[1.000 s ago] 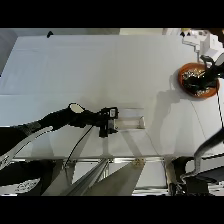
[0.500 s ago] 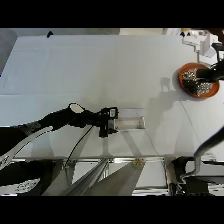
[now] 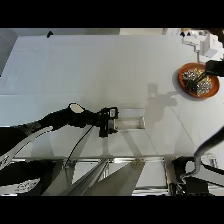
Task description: Fold the box and place the chain.
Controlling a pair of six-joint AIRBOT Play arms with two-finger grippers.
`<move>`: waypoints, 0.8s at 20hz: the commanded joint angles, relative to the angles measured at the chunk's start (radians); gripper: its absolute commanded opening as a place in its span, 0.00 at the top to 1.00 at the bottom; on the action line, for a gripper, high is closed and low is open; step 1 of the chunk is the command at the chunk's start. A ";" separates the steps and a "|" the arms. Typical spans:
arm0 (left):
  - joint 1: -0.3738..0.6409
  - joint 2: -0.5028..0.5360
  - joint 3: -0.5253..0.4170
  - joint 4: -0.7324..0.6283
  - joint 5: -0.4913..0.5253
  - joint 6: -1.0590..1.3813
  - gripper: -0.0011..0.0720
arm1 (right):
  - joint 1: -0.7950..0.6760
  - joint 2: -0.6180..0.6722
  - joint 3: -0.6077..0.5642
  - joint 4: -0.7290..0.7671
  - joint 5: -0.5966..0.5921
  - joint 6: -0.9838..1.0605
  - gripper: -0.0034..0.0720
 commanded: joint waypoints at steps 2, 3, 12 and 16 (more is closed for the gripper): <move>0.000 0.001 0.001 0.000 0.000 0.000 0.80 | 0.001 0.029 0.001 0.261 0.102 -0.083 0.93; 0.000 0.001 0.000 0.000 0.000 0.000 0.80 | 0.001 0.037 0.001 0.267 0.122 -0.087 0.93; 0.000 0.001 0.000 0.000 0.000 0.000 0.80 | 0.057 0.211 -0.116 0.229 0.159 -0.109 0.93; 0.000 0.001 0.000 0.000 0.000 0.000 0.80 | 0.153 0.330 -0.242 0.230 0.156 -0.112 0.93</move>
